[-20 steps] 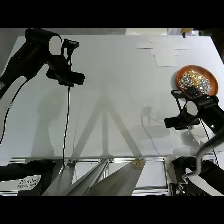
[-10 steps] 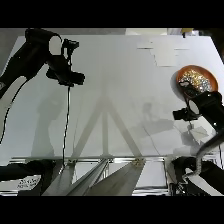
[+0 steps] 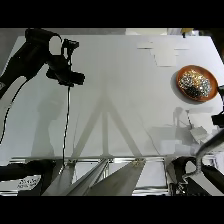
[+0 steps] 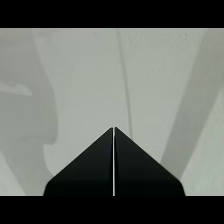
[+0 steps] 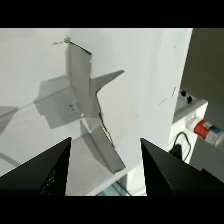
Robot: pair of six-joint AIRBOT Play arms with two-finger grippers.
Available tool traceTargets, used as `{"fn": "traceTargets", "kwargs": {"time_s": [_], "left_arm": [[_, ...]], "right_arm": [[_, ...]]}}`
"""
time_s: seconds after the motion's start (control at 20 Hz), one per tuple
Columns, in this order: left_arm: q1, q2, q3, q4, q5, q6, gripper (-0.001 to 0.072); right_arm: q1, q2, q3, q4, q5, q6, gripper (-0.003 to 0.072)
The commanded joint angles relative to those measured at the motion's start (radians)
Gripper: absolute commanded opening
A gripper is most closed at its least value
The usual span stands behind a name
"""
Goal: Fold the box and place the chain.
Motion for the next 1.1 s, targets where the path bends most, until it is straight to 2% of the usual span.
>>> {"fn": "traceTargets", "kwargs": {"time_s": [0.0,0.35,0.4,0.45,0.6,0.75,0.85,0.95,1.05], "left_arm": [[0.001,0.000,0.000,0.000,0.000,0.000,0.0011],[0.001,0.000,0.000,0.000,0.000,0.000,0.0011],[0.001,0.000,0.000,0.000,0.000,0.000,0.0011],[0.001,-0.001,0.000,0.000,0.000,0.000,0.0011],[0.001,0.000,0.000,0.000,0.000,0.000,0.0011],[0.001,-0.001,0.000,0.000,0.000,0.000,0.0011],[0.001,-0.001,0.000,0.000,0.000,0.000,0.0011],[0.001,-0.001,0.000,0.000,0.000,0.000,0.0011],[0.001,0.000,0.000,0.000,0.000,0.000,0.0011]], "right_arm": [[-0.094,-0.062,0.002,-0.023,-0.010,-0.071,0.0468],[-0.094,-0.169,0.002,-0.108,-0.016,-0.036,0.0444],[-0.094,-0.192,0.002,-0.115,-0.031,-0.022,0.0378],[-0.095,-0.213,0.002,-0.123,-0.043,-0.005,0.0375],[-0.094,-0.282,0.002,-0.195,-0.021,0.044,0.0244],[-0.090,-0.298,0.002,-0.201,0.023,0.035,0.0012],[-0.040,-0.286,0.003,-0.202,0.082,-0.008,0.0014],[0.078,-0.228,0.002,-0.191,0.108,-0.011,0.0014],[0.207,-0.148,0.002,-0.090,0.109,-0.009,0.0014]]}}
